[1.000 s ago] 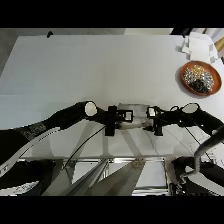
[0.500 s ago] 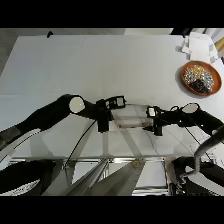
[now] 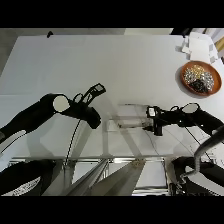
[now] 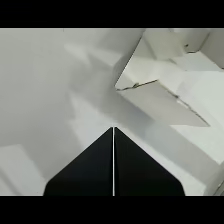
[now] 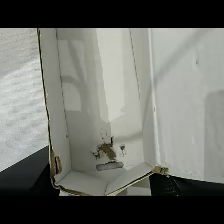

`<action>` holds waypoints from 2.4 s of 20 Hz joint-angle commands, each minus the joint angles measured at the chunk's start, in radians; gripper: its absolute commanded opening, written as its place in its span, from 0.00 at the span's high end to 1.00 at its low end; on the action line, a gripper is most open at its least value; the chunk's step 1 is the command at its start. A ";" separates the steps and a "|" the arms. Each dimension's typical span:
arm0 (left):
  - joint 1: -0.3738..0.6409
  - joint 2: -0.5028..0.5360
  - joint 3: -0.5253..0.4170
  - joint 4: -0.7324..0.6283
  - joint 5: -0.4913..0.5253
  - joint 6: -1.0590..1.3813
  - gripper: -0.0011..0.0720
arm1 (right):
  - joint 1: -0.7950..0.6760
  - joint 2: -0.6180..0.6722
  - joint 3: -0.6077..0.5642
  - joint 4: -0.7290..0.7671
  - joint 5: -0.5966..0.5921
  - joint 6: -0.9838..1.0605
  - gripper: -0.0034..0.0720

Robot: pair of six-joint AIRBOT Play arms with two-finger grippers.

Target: Fold the box and place the chain.

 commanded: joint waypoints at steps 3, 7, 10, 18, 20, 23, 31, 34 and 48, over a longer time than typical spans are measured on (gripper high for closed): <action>-0.002 -0.087 -0.055 -0.164 0.057 -0.165 0.98 | 0.000 0.001 0.000 0.000 0.000 0.000 0.38; -0.034 -0.156 -0.055 -0.206 0.098 -0.192 0.98 | 0.000 0.001 0.000 0.000 0.000 0.000 0.38; -0.050 -0.179 -0.055 -0.209 0.130 -0.195 0.98 | 0.000 0.001 0.000 0.000 0.000 0.000 0.38; -0.115 -0.164 -0.005 -0.297 0.140 -0.180 0.98 | 0.000 0.001 0.000 0.000 0.000 0.000 0.38; -0.121 -0.148 0.014 -0.305 0.139 -0.180 0.98 | 0.000 0.001 0.000 0.000 0.000 0.000 0.38; -0.129 -0.131 0.026 -0.326 0.136 -0.180 0.98 | 0.000 0.001 0.000 0.000 0.000 0.000 0.38; -0.133 -0.115 0.045 -0.317 0.135 -0.180 0.83 | 0.000 0.001 0.000 0.000 0.000 0.000 0.38; -0.132 -0.101 0.045 -0.312 0.132 -0.180 0.82 | 0.000 0.001 0.000 0.000 0.000 0.000 0.38; -0.171 -0.111 0.079 -0.224 0.135 -0.330 0.45 | 0.000 0.001 0.000 0.000 0.000 0.000 0.38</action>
